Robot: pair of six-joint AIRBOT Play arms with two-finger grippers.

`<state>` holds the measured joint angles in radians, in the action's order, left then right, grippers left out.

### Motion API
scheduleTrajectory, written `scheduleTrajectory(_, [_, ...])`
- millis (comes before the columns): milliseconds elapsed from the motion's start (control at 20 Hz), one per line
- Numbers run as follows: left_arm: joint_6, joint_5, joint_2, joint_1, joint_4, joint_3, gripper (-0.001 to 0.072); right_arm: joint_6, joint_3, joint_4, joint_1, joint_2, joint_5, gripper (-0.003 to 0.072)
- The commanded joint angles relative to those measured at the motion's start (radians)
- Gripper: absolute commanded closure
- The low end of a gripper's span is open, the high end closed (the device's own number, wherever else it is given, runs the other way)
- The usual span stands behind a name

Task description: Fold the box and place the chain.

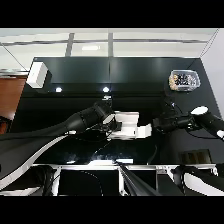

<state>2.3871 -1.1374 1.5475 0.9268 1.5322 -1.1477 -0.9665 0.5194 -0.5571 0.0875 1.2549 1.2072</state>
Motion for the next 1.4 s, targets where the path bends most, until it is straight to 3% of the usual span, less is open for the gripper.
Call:
scheduleTrajectory(0, [0.0, 0.0, 0.0, 0.0, 0.0, 0.0, 0.0686, 0.048, 0.021, 0.037, -0.015, 0.003, 0.077, 0.0055])
scheduleTrajectory(250, [0.0, 0.002, 0.0, 0.0, 0.0, 0.0, 0.0686, 0.048, 0.026, 0.083, -0.065, 0.003, 0.066, 0.005])
scheduleTrajectory(500, [0.0, 0.002, 0.0, 0.0, 0.0, 0.0, 0.0686, 0.017, 0.092, 0.07, -0.228, 0.003, -0.058, 0.0051])
scheduleTrajectory(700, [0.0, 0.001, 0.0, 0.0, 0.0, 0.0, 0.0686, -0.264, 0.153, -0.134, -0.348, 0.003, -0.163, 0.0051])
scheduleTrajectory(1050, [0.0, 0.002, 0.0, 0.0, 0.0, 0.0, 0.0685, -0.723, 0.251, -0.489, -0.533, 0.003, -0.225, 0.0053])
scheduleTrajectory(1100, [0.0, 0.002, 0.0, 0.0, 0.0, 0.0, 0.0686, -0.769, 0.26, -0.517, -0.556, 0.003, -0.235, 0.0064])
scheduleTrajectory(1150, [0.0, 0.002, 0.0, 0.0, 0.0, 0.0, 0.0685, -0.815, 0.269, -0.545, -0.577, 0.003, -0.238, 0.0175])
scheduleTrajectory(1250, [0.0, 0.002, 0.0, 0.0, 0.0, 0.0, 0.0686, -0.906, 0.286, -0.62, -0.627, 0.003, -0.237, 0.0186])
scheduleTrajectory(1300, [0.0, 0.002, 0.0, 0.0, 0.0, 0.0, 0.0686, -0.947, 0.296, -0.661, -0.655, 0.003, -0.228, 0.0265])
scheduleTrajectory(1350, [0.0, 0.002, 0.0, 0.0, 0.0, 0.0, 0.0685, -0.994, 0.305, -0.703, -0.685, 0.003, -0.221, 0.0279])
